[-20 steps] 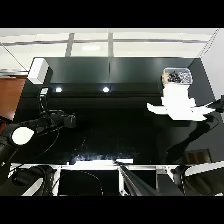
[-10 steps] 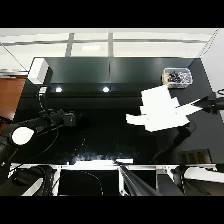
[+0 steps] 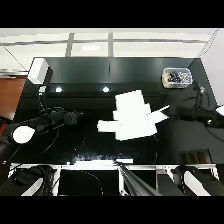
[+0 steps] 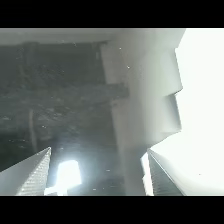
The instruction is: Fold the box and place the chain.
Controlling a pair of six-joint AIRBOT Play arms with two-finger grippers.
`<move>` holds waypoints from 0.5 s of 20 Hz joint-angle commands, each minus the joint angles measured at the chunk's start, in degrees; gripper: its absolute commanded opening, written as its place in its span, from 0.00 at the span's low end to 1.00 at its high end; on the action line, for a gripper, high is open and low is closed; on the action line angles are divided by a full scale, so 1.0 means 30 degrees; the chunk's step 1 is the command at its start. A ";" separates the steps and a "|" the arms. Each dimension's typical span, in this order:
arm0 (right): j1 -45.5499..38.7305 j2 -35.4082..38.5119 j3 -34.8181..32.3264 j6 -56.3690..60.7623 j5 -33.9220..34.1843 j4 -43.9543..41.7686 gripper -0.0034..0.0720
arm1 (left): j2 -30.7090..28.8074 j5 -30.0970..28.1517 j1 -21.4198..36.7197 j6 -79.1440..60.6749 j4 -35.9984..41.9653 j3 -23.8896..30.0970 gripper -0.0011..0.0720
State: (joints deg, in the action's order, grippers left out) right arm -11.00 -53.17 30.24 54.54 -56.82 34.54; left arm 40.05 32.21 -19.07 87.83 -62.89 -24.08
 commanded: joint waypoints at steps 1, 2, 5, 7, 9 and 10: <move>0.4284 0.2696 -0.2725 -0.2936 0.3723 -0.2914 0.07 | 0.0947 0.0051 -0.0168 -0.0007 0.2076 -0.0109 0.98; 0.5202 0.3002 -0.2958 -0.3424 0.4226 -0.3206 0.07 | 0.1450 0.0605 -0.0160 -0.0015 0.2484 -0.0357 0.98; 0.7628 0.3228 -0.3060 -0.3694 0.5486 -0.3147 0.07 | 0.3883 0.2681 -0.0160 -0.2033 0.4932 -0.1464 0.98; 0.8502 0.3228 -0.3060 -0.3679 0.6142 -0.3155 0.07 | 0.6011 0.3606 0.0102 -0.5355 0.8590 -0.1690 0.98; 0.8706 0.3228 -0.3060 -0.3606 0.6156 -0.3191 0.07 | 0.8000 0.5297 0.1122 -0.8663 1.2152 -0.1690 0.98; 0.8706 0.3228 -0.3060 -0.3577 0.6091 -0.3249 0.07 | 0.8925 0.6572 0.1749 -1.0535 1.3551 -0.1690 0.98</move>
State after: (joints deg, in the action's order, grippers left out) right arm 12.75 -43.92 21.41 44.34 -40.53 25.58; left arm 59.27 42.96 -16.95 71.29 -37.45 -28.58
